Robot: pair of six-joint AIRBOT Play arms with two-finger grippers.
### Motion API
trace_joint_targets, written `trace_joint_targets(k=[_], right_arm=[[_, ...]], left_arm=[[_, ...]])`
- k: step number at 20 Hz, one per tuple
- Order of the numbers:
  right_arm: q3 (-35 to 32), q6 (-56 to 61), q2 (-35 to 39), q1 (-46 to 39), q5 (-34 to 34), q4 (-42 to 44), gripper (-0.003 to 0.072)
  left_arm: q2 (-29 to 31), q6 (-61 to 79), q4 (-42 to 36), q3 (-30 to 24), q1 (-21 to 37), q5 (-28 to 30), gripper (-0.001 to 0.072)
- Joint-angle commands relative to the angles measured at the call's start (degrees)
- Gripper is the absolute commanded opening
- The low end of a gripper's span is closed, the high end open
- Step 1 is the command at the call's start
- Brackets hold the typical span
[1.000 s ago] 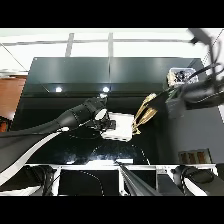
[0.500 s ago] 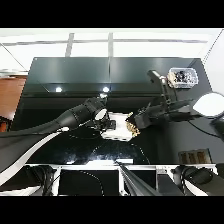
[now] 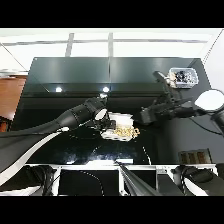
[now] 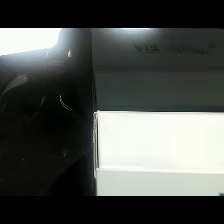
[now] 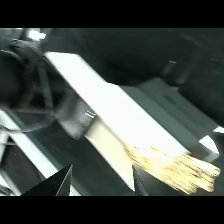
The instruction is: Fold the box and place the chain.
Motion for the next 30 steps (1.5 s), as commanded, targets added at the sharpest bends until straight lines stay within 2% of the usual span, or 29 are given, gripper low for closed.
trace_joint_targets(k=[1,3,6,7,8,10,12,14,16,19,22,30], right_arm=[[-1.44,-6.47,1.09,-7.69,9.86,-8.92,0.0443],[-6.36,-8.33,1.09,-8.44,5.88,-12.44,0.0443],[-14.93,-13.99,1.09,-5.90,-7.10,-4.09,0.0447],[-16.59,-17.22,1.07,-3.98,-11.02,-4.92,0.0598],[-17.81,-21.40,1.07,-1.66,-14.21,-7.23,0.0718],[-18.78,-28.96,1.07,2.64,-16.98,-12.74,0.0717],[-19.76,-42.40,0.98,6.84,-17.27,-17.70,0.0717],[-21.40,-48.68,-0.07,7.45,-20.74,-13.05,0.0716],[-22.62,-60.33,-1.68,7.45,-21.03,-7.48,0.0716],[-22.82,-70.20,-3.58,7.45,-24.33,-1.73,0.0716],[-22.82,-72.46,-5.75,7.45,-27.47,-0.09,0.0715],[-22.82,-72.48,-9.07,7.48,-29.16,0.44,0.0708]], left_arm=[[-0.04,0.02,0.00,0.02,0.00,-0.17,0.0029],[-0.04,0.02,0.00,0.02,0.00,-0.17,0.0029],[-0.04,0.02,0.00,0.02,0.00,-0.22,0.0029],[-0.04,0.02,0.00,0.02,0.00,-0.22,0.0029],[-0.04,0.02,0.00,0.02,0.00,-0.22,0.0029],[-0.04,0.02,0.02,0.02,0.00,-0.50,0.0029],[-0.04,0.02,0.02,0.02,0.00,-0.52,0.0029],[-0.04,0.02,0.02,0.02,0.00,-0.33,0.0028],[-0.04,0.02,0.02,0.02,0.00,-0.37,0.0029],[-0.04,0.02,0.07,0.00,0.02,-0.35,0.0028],[-0.04,0.02,0.04,0.00,0.00,-0.35,0.0029],[-0.04,0.02,0.02,0.02,0.00,-0.35,0.0028]])
